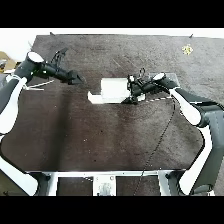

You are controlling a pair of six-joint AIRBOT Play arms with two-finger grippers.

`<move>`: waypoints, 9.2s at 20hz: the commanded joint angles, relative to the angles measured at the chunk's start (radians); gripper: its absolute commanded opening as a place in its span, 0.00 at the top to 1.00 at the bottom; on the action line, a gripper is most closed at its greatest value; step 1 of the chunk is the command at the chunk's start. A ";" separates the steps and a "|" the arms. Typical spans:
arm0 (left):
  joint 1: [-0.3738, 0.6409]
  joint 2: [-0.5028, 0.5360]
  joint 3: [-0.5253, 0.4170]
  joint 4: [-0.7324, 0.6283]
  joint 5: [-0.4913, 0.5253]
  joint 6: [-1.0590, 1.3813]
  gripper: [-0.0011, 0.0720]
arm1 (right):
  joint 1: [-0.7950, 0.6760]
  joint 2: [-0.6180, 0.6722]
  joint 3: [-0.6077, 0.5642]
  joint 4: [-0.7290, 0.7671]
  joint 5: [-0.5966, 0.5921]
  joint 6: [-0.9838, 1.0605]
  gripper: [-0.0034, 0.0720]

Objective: Fold the box and place the chain.

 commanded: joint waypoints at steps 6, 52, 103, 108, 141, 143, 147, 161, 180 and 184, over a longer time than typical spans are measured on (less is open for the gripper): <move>-0.030 0.019 -0.253 -0.081 0.127 0.028 0.98 | 0.000 0.000 0.001 0.000 0.000 0.000 0.37; -0.223 -0.072 0.022 0.008 0.068 -0.170 0.39 | 0.000 0.000 0.001 0.000 0.000 0.000 0.37; -0.572 -0.323 0.495 0.957 -0.102 -1.053 0.53 | 0.000 0.000 0.001 0.000 0.000 0.000 0.37; -0.581 -0.326 0.495 0.982 -0.090 -1.086 0.71 | 0.000 0.000 0.001 0.000 0.000 0.000 0.37; -0.503 -0.098 0.495 0.858 -0.062 -0.327 0.38 | 0.000 0.000 0.001 0.000 0.000 0.000 0.37; -0.433 -0.101 0.494 0.691 -0.048 -0.177 0.37 | 0.000 0.000 0.001 0.000 0.000 0.000 0.37; -0.264 -0.102 0.425 0.315 -0.058 0.361 0.38 | 0.000 0.000 0.001 0.000 0.000 0.000 0.37; -0.077 -0.286 0.318 -0.100 -0.211 1.109 0.00 | 0.000 0.000 0.001 0.000 0.000 0.000 0.37; -0.078 -0.312 0.223 -0.221 -0.352 1.276 0.01 | 0.000 0.000 0.001 0.000 0.000 0.000 0.37; -0.078 -0.312 0.224 -0.189 -0.285 1.275 0.01 | 0.000 0.000 0.001 0.000 0.000 0.000 0.37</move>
